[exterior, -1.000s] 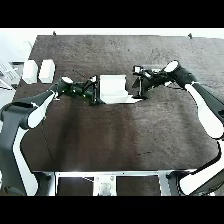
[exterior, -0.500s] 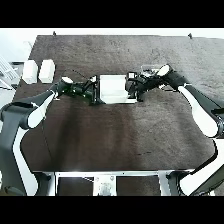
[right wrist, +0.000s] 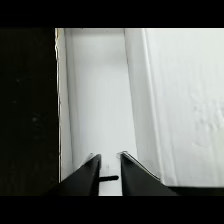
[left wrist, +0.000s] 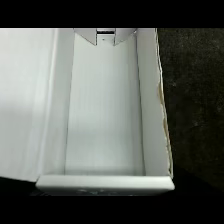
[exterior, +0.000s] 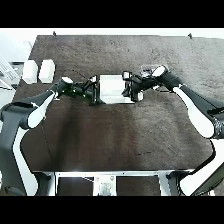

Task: Fold the box and place the chain.

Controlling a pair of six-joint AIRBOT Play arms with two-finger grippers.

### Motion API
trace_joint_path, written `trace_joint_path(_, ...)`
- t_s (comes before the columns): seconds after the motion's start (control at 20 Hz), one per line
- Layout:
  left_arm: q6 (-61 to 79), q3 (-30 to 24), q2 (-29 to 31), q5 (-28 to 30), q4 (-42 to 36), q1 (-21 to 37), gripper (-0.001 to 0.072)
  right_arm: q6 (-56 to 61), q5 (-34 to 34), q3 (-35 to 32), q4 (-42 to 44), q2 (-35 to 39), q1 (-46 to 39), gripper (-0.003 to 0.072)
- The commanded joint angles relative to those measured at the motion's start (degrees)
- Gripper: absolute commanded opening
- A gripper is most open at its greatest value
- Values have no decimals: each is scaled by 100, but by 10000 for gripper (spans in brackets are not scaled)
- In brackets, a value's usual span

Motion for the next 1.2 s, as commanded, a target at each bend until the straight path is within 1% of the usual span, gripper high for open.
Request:
trace_joint_path(0.0, -17, -2, -2, 0, 0, -2, 530, -4, -79, -2, 72, -35, 63, 266)
trace_joint_path(0.05, -15, -2, -2, 0, 0, -2, 530, -4, -140, -2, 74, -37, 52, 327)
trace_joint_path(0.1, -17, -2, -2, 0, 0, -2, 530, -4, -205, -2, 72, -37, 46, 420)
trace_joint_path(0.15, -15, -2, -2, 0, 0, -2, 530, -7, -225, -2, 72, -37, 44, 565)
trace_joint_path(0.2, -17, -2, -2, 0, 0, -2, 530, -7, -225, -2, 72, -35, 44, 594)
trace_joint_path(0.25, -17, -2, -2, 0, 0, -2, 530, -7, -223, -2, 52, -37, 42, 661)
trace_joint_path(0.3, -17, -2, -2, 0, 0, -2, 530, -7, -221, -2, 20, -35, 42, 691)
trace_joint_path(0.5, -17, -2, -2, 0, 0, -2, 530, 74, -199, 0, -249, -26, 42, 684)
trace_joint_path(0.55, -17, -2, -2, 0, 0, -2, 530, 205, -197, 0, -409, -7, 42, 512)
trace_joint_path(0.6, -17, -2, -2, 0, 0, -2, 530, 365, -157, 0, -634, 20, 42, 314)
trace_joint_path(0.7, -17, -2, -2, 0, 0, -2, 530, 651, 131, 0, -1174, 138, 39, 74)
trace_joint_path(0.75, -17, -2, -2, 0, 0, -2, 530, 811, 308, 0, -1377, 219, 17, 20)
trace_joint_path(0.8, -17, -2, -2, 0, 0, -2, 530, 957, 487, 0, -1462, 317, -13, 9)
trace_joint_path(0.9, -15, -2, -2, 0, 0, -2, 530, 1290, 721, 0, -1456, 595, -136, 8)
trace_joint_path(1.05, -17, -2, -2, 0, 0, -2, 530, 2210, 737, 0, -1453, 1036, -468, 8)
trace_joint_path(1.15, -17, -2, -2, 2, 0, -2, 530, 3016, 732, 0, -1453, 1165, -817, 8)
